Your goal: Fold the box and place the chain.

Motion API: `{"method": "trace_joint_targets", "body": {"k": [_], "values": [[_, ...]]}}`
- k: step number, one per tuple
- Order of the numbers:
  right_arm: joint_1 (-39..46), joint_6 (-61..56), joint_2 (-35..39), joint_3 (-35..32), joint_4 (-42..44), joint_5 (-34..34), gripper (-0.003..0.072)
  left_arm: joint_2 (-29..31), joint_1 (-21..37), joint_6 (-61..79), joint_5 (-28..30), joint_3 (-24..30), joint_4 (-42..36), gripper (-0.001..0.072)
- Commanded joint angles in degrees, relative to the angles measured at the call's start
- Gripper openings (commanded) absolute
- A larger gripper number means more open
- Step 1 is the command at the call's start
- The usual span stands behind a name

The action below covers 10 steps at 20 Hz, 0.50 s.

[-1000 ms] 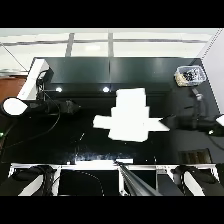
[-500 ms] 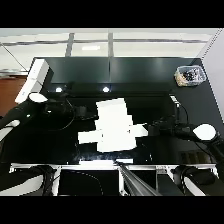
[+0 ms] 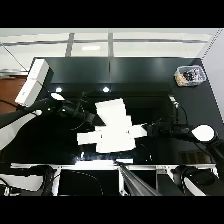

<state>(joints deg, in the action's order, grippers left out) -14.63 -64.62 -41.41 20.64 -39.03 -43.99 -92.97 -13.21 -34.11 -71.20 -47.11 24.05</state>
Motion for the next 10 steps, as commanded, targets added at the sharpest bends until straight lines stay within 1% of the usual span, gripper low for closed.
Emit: {"method": "trace_joint_targets", "body": {"k": [1,4,6,8,9,10], "values": [[-0.07,-0.13,0.07,0.00,-0.04,-0.55,0.0048,-3.06,-1.79,4.79,-2.10,-1.51,-1.57,0.0666],[-0.07,-0.13,0.07,0.00,-0.20,-0.76,0.0048,-3.10,-1.99,5.44,-3.28,-2.82,1.53,0.0505],[-0.07,-0.13,0.07,0.00,-0.24,-0.74,0.0048,-3.10,-2.01,5.46,-5.18,-3.63,3.91,0.0306],[-0.07,-0.17,0.07,0.00,-0.44,-0.96,0.0050,-3.10,-2.08,7.80,-7.72,-4.48,6.27,0.0031],[-0.07,-0.31,0.07,0.02,-0.42,-1.40,0.0088,-3.10,-1.99,9.14,-9.09,-5.05,7.04,0.0033],[0.13,-0.46,0.07,0.15,-0.46,-1.92,0.0410,-3.08,-1.92,9.14,-9.81,-5.64,7.02,0.0033]]}}
